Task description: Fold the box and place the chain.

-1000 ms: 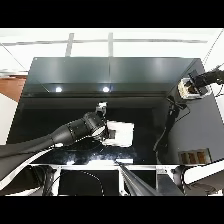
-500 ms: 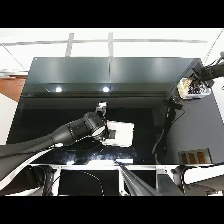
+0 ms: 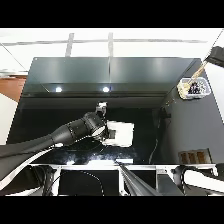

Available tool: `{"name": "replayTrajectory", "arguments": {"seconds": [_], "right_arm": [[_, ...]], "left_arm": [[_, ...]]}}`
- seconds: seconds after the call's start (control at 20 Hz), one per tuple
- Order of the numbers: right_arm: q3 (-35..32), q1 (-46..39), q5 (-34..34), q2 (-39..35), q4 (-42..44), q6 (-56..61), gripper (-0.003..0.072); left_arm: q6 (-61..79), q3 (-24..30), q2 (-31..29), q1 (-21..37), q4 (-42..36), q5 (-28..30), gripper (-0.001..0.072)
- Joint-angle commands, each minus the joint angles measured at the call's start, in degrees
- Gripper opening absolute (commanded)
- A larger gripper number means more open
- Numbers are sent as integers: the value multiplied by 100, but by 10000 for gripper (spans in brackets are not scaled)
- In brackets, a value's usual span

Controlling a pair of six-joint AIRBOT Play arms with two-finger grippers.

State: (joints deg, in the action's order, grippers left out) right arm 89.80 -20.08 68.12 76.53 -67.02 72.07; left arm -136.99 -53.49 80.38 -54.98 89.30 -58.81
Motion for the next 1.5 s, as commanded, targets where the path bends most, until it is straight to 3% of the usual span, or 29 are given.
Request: {"name": "replayTrajectory", "arguments": {"seconds": [0.0,0.4,0.55,1.0,1.25,1.45], "right_arm": [[7,20,37,-752,168,-962,38],[7,20,-17,-2068,616,-1401,37],[-17,48,833,-2378,964,-1449,38],[-1519,1078,1589,-3733,1108,-1685,38],[-2782,1471,1908,-3851,2402,-1720,37],[-3689,1982,1488,-3851,2824,-1836,37]], "left_arm": [[0,2,0,4,0,2,32],[0,2,0,4,0,4,32],[0,2,0,4,-2,2,32],[2,2,0,4,0,2,32],[0,2,0,4,0,9,32],[0,2,0,4,0,7,32]]}}
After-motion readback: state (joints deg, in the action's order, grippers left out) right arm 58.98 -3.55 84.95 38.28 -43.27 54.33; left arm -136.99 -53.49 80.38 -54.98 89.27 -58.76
